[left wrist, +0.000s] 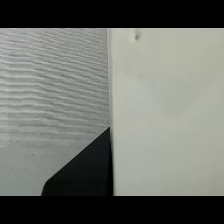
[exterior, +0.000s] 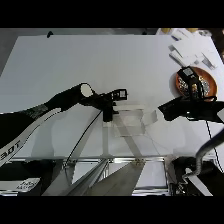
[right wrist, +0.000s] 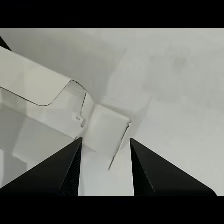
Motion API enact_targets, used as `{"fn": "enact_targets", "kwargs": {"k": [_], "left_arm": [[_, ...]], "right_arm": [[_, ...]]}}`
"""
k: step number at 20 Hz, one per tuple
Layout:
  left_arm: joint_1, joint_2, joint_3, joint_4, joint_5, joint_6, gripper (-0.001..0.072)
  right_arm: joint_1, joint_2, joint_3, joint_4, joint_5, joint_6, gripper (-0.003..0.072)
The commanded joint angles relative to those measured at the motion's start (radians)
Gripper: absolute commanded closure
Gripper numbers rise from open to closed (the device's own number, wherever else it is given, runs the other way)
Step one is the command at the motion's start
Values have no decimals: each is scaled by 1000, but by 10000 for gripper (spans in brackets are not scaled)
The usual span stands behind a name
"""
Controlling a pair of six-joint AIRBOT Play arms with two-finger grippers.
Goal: Fold the box and place the chain.
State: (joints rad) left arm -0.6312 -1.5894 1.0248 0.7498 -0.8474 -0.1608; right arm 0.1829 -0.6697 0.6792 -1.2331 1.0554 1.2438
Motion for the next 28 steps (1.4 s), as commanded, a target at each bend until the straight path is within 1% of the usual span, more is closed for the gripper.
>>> {"fn": "enact_targets", "kwargs": {"k": [1, 10, 16, 28], "left_arm": [[0, -3, 0, 3, 6, 0, 702], [0, -3, 0, 3, 3, 6, 702], [-15, -3, 0, 3, 3, 117, 703], [-18, 3, 0, 26, 14, 116, 705]], "right_arm": [[1, 0, 1, -2, -1, -22, 350], [1, 0, 1, -2, 0, -23, 350], [1, 0, 1, -2, 0, -23, 350], [1, 0, 1, -2, 0, -23, 350]]}}
